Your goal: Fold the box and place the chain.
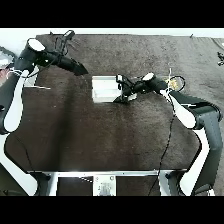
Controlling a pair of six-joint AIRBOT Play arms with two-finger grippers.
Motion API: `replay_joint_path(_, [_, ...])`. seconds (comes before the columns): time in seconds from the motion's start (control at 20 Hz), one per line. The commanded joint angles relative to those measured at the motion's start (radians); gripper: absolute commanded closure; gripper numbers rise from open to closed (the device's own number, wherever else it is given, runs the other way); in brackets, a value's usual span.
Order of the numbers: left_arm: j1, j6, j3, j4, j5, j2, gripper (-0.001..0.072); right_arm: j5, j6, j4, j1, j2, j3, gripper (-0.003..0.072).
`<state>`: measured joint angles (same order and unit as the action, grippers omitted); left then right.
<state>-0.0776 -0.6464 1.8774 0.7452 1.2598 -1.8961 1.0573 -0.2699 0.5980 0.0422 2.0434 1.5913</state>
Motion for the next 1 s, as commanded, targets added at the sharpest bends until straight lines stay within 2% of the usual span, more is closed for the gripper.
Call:
replay_joint_path(0.0, [0.044, 0.32, -0.079, -0.162, 0.07, -0.007, 0.0236, 0.0, 0.0, 0.0, 0.0, 0.0, 0.0, 0.0145])
replay_joint_path(0.15, [0.111, 0.565, -0.238, -0.31, 0.029, -0.007, 0.0228, 0.0, 0.0, 0.0, 0.0, 0.0, 0.0, 0.0145])
replay_joint_path(0.2, [0.117, 0.644, -0.286, -0.319, 0.018, -0.008, 0.0112, 0.0, 0.0, 0.0, 0.0, 0.0, 0.0, 0.0145])
replay_joint_path(0.25, [0.117, 0.692, -0.322, -0.303, -0.007, -0.008, 0.0094, 0.0, 0.0, 0.0, 0.0, 0.0, 0.0, 0.0144])
replay_joint_path(0.4, [0.099, 0.824, -0.399, -0.302, -0.057, -0.008, 0.0095, 0.0, 0.0, 0.0, 0.0, 0.0, 0.0, 0.0144])
replay_joint_path(0.5, [0.091, 0.85, -0.397, -0.311, -0.102, -0.024, 0.0099, 0.0, 0.0, 0.0, 0.0, 0.0, 0.0, 0.0144])
replay_joint_path(0.6, [0.091, 0.835, -0.344, -0.313, -0.103, -0.079, 0.0108, 0.0, 0.0, 0.0, 0.0, 0.0, 0.0, 0.0145])
replay_joint_path(0.75, [0.091, 0.828, -0.261, -0.319, 0.001, -0.15, 0.0106, 0.0, 0.0, 0.0, 0.0, 0.0, 0.0, 0.0145])
replay_joint_path(0.9, [0.091, 0.945, -0.259, -0.293, 0.075, -0.154, 0.0101, 0.0, 0.0, 0.0, 0.0, 0.0, 0.0, 0.0144])
replay_joint_path(0.95, [0.085, 0.98, -0.259, -0.28, 0.089, -0.154, 0.0026, 0.0, 0.0, 0.0, 0.0, 0.0, 0.0, 0.0144])
